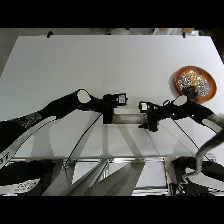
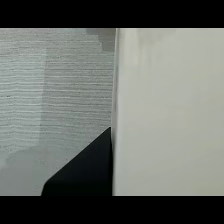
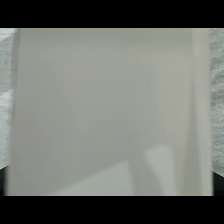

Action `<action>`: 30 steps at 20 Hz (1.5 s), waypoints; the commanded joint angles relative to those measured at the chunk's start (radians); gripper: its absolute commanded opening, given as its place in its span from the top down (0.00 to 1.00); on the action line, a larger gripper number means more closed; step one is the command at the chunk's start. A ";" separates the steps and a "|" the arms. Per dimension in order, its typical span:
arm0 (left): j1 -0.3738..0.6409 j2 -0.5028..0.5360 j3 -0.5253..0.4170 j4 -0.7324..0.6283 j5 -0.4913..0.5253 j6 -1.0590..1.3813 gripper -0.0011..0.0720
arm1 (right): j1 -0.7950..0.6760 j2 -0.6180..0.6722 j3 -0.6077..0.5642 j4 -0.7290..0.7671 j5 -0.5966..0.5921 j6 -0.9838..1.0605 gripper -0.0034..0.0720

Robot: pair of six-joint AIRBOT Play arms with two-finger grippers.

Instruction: Fold the box and place the chain.

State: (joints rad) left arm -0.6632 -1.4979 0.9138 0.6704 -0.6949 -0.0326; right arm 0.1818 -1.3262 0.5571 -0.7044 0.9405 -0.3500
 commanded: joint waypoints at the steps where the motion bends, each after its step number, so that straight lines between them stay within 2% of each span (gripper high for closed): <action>1: 0.001 0.000 0.000 0.000 0.003 -0.001 0.97 | 0.005 -0.001 -0.001 -0.044 -0.019 0.040 0.26; 3: 0.001 0.000 0.000 0.000 0.003 -0.001 0.97 | 0.005 -0.001 -0.001 -0.060 -0.019 0.055 0.30; 5: 0.001 0.000 0.000 0.000 0.003 -0.001 0.97 | 0.005 -0.001 -0.001 -0.059 -0.018 0.057 0.43; 13: 0.001 0.000 0.000 0.000 0.003 -0.001 0.97 | 0.004 -0.001 -0.001 -0.059 -0.018 0.066 0.42; 14: 0.001 0.000 0.000 0.000 0.003 -0.001 0.97 | -0.002 -0.001 -0.001 -0.058 -0.016 0.072 0.38; 16: 0.001 0.000 0.000 0.000 0.002 -0.001 0.97 | -0.029 -0.001 -0.001 -0.057 -0.017 0.104 0.17; 17: 0.001 0.000 0.000 0.000 0.002 -0.001 0.97 | -0.047 -0.001 -0.001 -0.051 -0.013 0.108 0.16; 19: 0.001 0.000 0.000 0.000 0.003 -0.001 0.97 | -0.066 -0.001 -0.001 -0.047 -0.009 0.105 0.04; 24: 0.001 0.000 0.000 0.000 0.002 -0.001 0.97 | -0.066 -0.004 -0.001 -0.042 -0.019 0.021 0.03; 28: 0.001 0.000 0.000 0.000 0.002 -0.001 0.97 | -0.066 -0.010 -0.001 0.086 -0.006 -0.049 0.03; 30: 0.001 0.000 0.000 0.000 0.003 -0.001 0.97 | -0.066 -0.018 -0.002 0.080 -0.005 -0.051 0.04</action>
State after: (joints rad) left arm -0.6632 -1.4979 0.9138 0.6697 -0.6918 -0.0341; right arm 0.1165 -1.3376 0.5549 -0.6758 0.9283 -0.3679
